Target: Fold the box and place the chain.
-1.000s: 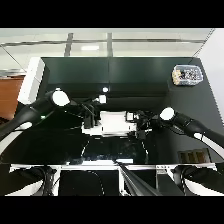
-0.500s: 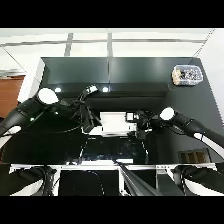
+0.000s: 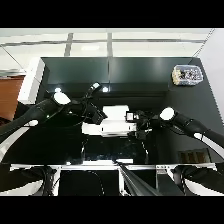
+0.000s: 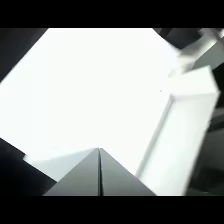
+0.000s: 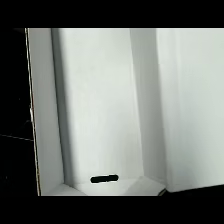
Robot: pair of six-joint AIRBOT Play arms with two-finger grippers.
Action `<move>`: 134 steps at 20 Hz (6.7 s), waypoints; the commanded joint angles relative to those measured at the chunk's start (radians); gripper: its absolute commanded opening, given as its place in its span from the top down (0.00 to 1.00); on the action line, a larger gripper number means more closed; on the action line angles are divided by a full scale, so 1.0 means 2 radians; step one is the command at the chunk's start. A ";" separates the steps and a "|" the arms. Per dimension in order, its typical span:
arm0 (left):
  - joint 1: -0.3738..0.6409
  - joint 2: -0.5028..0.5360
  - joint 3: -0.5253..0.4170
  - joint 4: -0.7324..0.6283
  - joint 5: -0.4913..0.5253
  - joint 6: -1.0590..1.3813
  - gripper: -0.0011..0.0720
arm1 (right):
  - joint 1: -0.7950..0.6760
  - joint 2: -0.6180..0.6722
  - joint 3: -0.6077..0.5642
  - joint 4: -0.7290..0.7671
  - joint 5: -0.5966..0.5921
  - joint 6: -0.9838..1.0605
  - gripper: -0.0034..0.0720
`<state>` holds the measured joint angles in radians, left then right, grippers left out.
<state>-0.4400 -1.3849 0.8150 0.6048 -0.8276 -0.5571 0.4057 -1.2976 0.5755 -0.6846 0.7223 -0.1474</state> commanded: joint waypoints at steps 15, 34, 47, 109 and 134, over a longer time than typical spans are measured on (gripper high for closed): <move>0.067 0.146 -0.065 0.139 -0.149 0.235 0.01 | 0.000 0.000 0.000 0.000 0.000 0.000 0.78; 0.004 0.071 -0.094 0.047 -0.011 0.305 0.50 | 0.001 0.000 0.000 0.000 0.000 0.001 0.78; -0.023 0.047 -0.094 -0.051 0.030 0.309 0.68 | 0.001 0.000 0.000 0.000 0.000 0.000 0.78; 0.132 -0.026 -0.068 -0.068 -0.193 -0.248 0.03 | 0.001 -0.001 0.000 0.000 0.000 0.001 0.78; -0.115 -0.021 0.093 0.359 -0.122 -0.741 0.32 | 0.001 -0.001 0.000 0.000 0.000 0.001 0.78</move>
<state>-0.6109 -1.4265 0.9936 1.1862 -1.0977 -1.8809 0.4068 -1.2987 0.5751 -0.6849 0.7212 -0.1471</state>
